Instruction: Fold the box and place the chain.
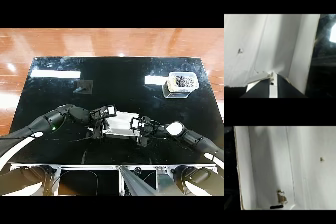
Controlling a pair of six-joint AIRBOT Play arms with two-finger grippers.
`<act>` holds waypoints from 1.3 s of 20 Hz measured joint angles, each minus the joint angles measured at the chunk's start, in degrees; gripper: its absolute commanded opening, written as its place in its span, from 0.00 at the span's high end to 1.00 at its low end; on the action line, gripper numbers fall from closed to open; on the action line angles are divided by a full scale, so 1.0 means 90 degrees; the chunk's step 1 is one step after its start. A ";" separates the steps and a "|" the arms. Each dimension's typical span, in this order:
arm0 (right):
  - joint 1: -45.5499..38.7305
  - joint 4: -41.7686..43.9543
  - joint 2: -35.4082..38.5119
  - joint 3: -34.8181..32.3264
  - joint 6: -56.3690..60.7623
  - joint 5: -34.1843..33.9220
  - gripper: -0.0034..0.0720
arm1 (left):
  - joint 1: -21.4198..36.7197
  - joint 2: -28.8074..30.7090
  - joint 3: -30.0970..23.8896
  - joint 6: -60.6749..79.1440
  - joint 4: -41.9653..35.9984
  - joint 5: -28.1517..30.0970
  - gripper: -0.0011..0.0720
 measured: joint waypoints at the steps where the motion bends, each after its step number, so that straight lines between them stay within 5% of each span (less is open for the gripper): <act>1: 0.0000 0.0000 0.0000 0.0000 -0.0002 0.0000 0.13 | -0.0002 -0.0002 0.0005 0.0000 0.0000 -0.0053 0.73; 9: 0.0000 -0.0002 0.0000 0.0000 0.0000 -0.0012 0.13 | -0.0151 -0.0066 0.0005 0.0002 -0.0007 -0.0355 0.72; 13: 0.0000 -0.0002 0.0000 0.0000 -0.0002 -0.0012 0.13 | -0.0199 -0.0087 0.0005 0.0002 -0.0005 -0.0362 0.50; 20: 0.0000 -0.0002 0.0000 0.0000 0.0000 -0.0015 0.13 | -0.0214 -0.0090 0.0005 0.0002 0.0005 -0.0367 0.51; 22: 0.0000 -0.0002 0.0000 0.0000 0.0000 -0.0015 0.13 | -0.0214 -0.0090 0.0005 0.0000 0.0007 -0.0367 0.65; 26: 0.0000 -0.0002 0.0000 0.0000 0.0000 -0.0015 0.13 | -0.0214 -0.0092 0.0005 0.0002 0.0010 -0.0367 0.62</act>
